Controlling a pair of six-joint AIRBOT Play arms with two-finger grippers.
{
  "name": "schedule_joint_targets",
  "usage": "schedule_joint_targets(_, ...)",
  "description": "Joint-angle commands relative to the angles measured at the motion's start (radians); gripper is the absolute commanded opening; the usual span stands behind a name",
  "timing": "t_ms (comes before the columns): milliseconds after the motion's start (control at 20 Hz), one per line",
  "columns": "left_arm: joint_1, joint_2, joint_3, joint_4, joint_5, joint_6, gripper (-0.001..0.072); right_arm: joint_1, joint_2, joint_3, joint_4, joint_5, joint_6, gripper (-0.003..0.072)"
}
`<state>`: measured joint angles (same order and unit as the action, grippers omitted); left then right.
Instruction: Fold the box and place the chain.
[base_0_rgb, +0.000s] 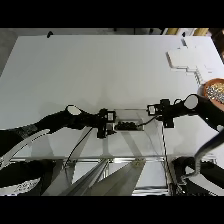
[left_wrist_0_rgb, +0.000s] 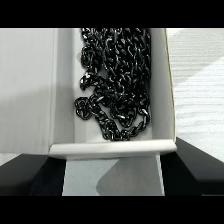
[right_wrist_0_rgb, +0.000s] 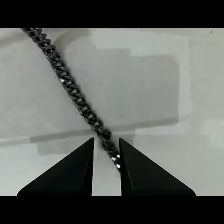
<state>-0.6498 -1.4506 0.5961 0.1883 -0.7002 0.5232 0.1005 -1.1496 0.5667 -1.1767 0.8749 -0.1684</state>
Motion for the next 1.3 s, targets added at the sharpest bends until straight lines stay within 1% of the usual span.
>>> schedule_joint_targets(0,0.0,0.0,0.0,0.0,0.0,0.0,0.0275,-0.001,-0.035,-0.003,0.031,-0.022,-0.028,0.0154)
schedule_joint_targets(50,0.0,0.0,0.0,0.0,0.0,0.0,0.0275,-0.001,-0.039,-0.003,0.03,-0.017,-0.028,0.0132)
schedule_joint_targets(100,0.0,0.0,0.0,0.0,0.0,0.0,0.0275,-0.001,-0.035,-0.003,0.022,0.007,-0.027,0.0018)
schedule_joint_targets(250,0.0,0.0,0.0,0.0,0.0,0.0,0.0275,-0.001,0.016,-0.003,-0.011,0.071,-0.019,0.0017)
schedule_joint_targets(450,0.0,0.0,0.0,0.0,0.0,0.0,0.0275,-0.001,0.176,-0.003,0.02,0.158,0.045,0.0017)
schedule_joint_targets(550,0.0,0.0,0.0,0.0,0.0,0.0,0.0275,-0.001,0.257,-0.003,0.12,0.221,0.052,0.0017)
schedule_joint_targets(650,0.0,0.0,0.0,0.0,0.0,0.0,0.0275,-0.001,0.32,-0.003,0.276,0.278,0.052,0.0018)
schedule_joint_targets(750,0.0,0.0,0.0,0.0,0.0,0.0,0.0275,0.007,0.362,-0.003,0.433,0.319,0.056,0.0018)
schedule_joint_targets(900,0.0,0.0,0.0,0.0,0.0,0.0,0.0275,0.093,0.378,-0.003,0.581,0.344,0.071,0.0018)
schedule_joint_targets(950,0.0,0.0,0.0,0.0,0.0,0.0,0.0275,0.144,0.378,-0.003,0.605,0.319,0.098,0.0018)
schedule_joint_targets(1000,0.0,0.0,0.0,0.0,0.0,0.0,0.0275,0.2,0.378,-0.003,0.611,0.262,0.145,0.0018)
schedule_joint_targets(1200,0.0,0.0,0.0,0.0,0.0,0.0,0.0275,0.382,0.347,-0.003,0.601,-0.065,0.27,0.0018)
schedule_joint_targets(1250,0.0,0.0,0.0,0.0,0.0,0.0,0.0275,0.407,0.326,-0.003,0.601,-0.118,0.28,0.0018)
